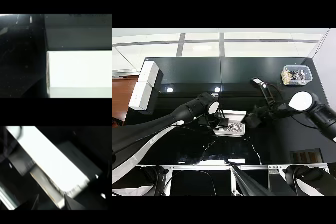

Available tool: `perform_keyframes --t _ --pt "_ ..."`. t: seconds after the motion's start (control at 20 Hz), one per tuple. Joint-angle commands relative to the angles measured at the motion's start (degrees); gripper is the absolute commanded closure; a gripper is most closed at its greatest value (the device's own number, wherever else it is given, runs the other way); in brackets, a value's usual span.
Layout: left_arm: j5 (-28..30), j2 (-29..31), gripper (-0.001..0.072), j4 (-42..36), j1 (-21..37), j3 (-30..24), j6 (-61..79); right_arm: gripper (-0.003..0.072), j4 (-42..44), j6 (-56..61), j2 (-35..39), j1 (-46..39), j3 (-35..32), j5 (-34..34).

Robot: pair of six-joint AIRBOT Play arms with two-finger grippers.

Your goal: Fold the box and place the chain.

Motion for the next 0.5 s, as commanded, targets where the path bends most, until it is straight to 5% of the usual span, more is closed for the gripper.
perform_keyframes --t 0.0,0.4,0.45 --pt "0.39 -0.04 0.0684 0.0 0.04 -0.02 0.0 0.0319 -8.0 0.13 0.44 -6.93 0.87 15.17" --pt "-1.73 -0.39 0.0679 -2.1 0.02 1.18 -0.04 0.0319 -1.92 -0.68 0.44 -12.57 0.37 10.82" --pt "-3.17 -0.37 0.0578 -1.92 -0.02 2.05 -0.28 0.0319 -1.55 -0.9 0.44 -12.57 0.39 10.73"
